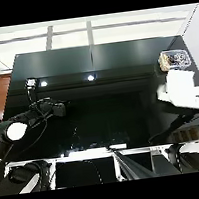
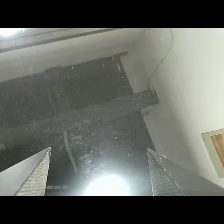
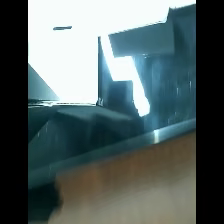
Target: Fold the box and place the chain.
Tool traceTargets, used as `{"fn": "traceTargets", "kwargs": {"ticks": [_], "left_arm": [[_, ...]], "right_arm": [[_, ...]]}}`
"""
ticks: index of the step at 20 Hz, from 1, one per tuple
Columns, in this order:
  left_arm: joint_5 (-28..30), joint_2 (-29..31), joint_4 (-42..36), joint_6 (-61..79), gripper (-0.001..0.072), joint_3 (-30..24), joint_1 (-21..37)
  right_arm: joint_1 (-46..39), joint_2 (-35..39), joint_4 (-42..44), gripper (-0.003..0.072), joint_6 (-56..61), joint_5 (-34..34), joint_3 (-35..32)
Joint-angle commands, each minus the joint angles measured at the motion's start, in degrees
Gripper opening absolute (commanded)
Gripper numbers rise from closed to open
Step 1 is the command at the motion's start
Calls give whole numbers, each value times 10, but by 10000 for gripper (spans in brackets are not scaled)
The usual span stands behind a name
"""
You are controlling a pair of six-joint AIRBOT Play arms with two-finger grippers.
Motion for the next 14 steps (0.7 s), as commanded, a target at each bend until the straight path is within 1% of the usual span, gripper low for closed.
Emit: {"fn": "traceTargets", "kwargs": {"ticks": [1,3,5,7,10,12,13,14], "left_arm": [[-4,0,0,0,710,0,0],[-4,0,0,0,710,0,0],[-4,0,0,0,709,0,0],[-3,-1,-1,-1,709,0,0],[-3,-1,-1,-4,709,0,0],[18,-3,29,-3,708,0,0],[39,-7,49,-4,708,0,0],[62,-13,52,-4,707,0,0]], "right_arm": [[4,0,92,13,-28,81,0],[16,2,136,13,-30,136,-10],[38,10,171,14,-31,172,-38],[65,42,228,14,-38,142,-96],[116,127,376,14,-105,67,-215],[165,198,474,14,-153,16,-309],[195,233,516,14,-172,-6,-357],[230,268,553,14,-191,-29,-403]]}}
